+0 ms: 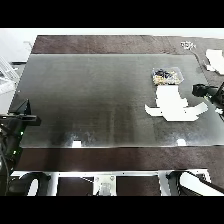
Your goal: Fold the box and place the chain.
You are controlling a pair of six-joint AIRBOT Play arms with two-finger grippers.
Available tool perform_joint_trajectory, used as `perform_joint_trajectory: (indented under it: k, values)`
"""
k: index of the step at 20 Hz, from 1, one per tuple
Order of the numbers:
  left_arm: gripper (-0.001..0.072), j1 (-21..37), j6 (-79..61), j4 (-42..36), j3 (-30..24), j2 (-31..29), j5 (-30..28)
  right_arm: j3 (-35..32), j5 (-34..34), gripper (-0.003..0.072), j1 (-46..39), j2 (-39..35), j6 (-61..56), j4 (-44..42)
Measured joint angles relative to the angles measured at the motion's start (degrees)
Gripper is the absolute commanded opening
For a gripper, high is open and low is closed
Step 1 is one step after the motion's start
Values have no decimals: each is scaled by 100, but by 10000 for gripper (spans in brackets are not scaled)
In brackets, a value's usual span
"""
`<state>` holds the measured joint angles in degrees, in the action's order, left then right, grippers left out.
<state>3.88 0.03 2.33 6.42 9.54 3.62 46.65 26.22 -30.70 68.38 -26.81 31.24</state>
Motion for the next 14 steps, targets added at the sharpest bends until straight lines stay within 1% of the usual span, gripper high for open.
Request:
perform_joint_trajectory:
  k: [2, 4, 7, 9, 11, 14]
  values:
    - [23, 0, 0, 0, 0, 0, 0, 514, 673, 422, -398, 358, -793, 1106]
    - [24, 0, -2, 0, 0, 0, -2, 1099, 1360, 443, -769, 664, -1434, 2020]
    - [24, 0, -2, 0, 0, 0, 0, 2065, 2424, 451, -1237, 1119, -2190, 3112]
    - [24, 0, 0, 0, 0, 0, -2, 2706, 3130, 461, -1471, 1458, -2481, 3534]
    - [24, 0, -2, 0, 0, 0, 0, 3340, 3849, 473, -1606, 1888, -2656, 3768]
    - [24, 0, -2, -2, 0, 0, 0, 4100, 4924, 543, -1679, 2581, -2736, 3910]
